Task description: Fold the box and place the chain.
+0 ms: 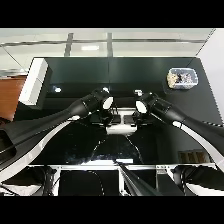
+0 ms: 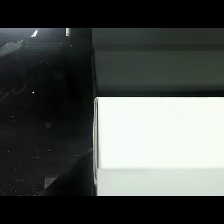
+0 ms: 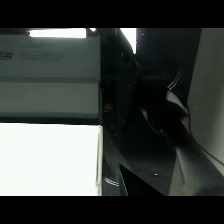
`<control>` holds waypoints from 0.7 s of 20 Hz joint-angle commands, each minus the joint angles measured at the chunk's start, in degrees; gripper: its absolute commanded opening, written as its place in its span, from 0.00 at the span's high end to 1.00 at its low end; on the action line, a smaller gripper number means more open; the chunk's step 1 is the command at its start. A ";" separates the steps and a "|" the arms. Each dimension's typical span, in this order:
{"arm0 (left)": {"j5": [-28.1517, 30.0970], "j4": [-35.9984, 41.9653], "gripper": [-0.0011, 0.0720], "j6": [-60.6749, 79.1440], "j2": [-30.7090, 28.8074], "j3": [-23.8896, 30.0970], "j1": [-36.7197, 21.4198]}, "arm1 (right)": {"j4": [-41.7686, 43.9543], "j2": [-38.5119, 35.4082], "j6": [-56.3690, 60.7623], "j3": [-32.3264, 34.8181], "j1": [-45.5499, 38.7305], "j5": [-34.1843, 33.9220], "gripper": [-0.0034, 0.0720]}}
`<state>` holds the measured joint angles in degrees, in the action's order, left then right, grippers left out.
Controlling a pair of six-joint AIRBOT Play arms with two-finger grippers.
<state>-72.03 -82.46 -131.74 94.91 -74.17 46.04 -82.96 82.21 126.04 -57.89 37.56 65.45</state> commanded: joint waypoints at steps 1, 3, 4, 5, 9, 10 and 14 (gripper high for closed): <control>0.02 0.00 0.94 0.04 0.00 0.00 -0.02 | 1.99 0.02 -0.17 -0.02 0.07 0.00 0.65; 0.00 0.00 0.94 0.04 0.00 0.00 0.00 | 1.92 0.17 -0.48 0.00 0.07 -0.04 0.66; 0.00 0.00 0.94 0.04 0.00 0.00 -0.02 | 1.92 0.35 -0.79 0.00 0.07 0.20 0.71; 0.04 -0.02 0.94 0.04 0.00 0.00 -0.02 | 1.92 0.44 -1.16 0.00 0.07 0.31 0.86; 0.46 -0.02 0.94 0.04 0.00 0.00 -0.02 | 2.32 0.39 -1.14 -0.07 -0.09 0.09 0.94; 0.46 -0.02 0.94 0.04 0.00 0.00 -0.02 | 2.32 0.15 -1.14 -0.07 -0.24 0.09 0.93; 0.42 0.00 0.94 0.04 0.00 0.00 0.00 | 2.10 -3.32 -3.76 -0.94 -1.22 0.92 0.55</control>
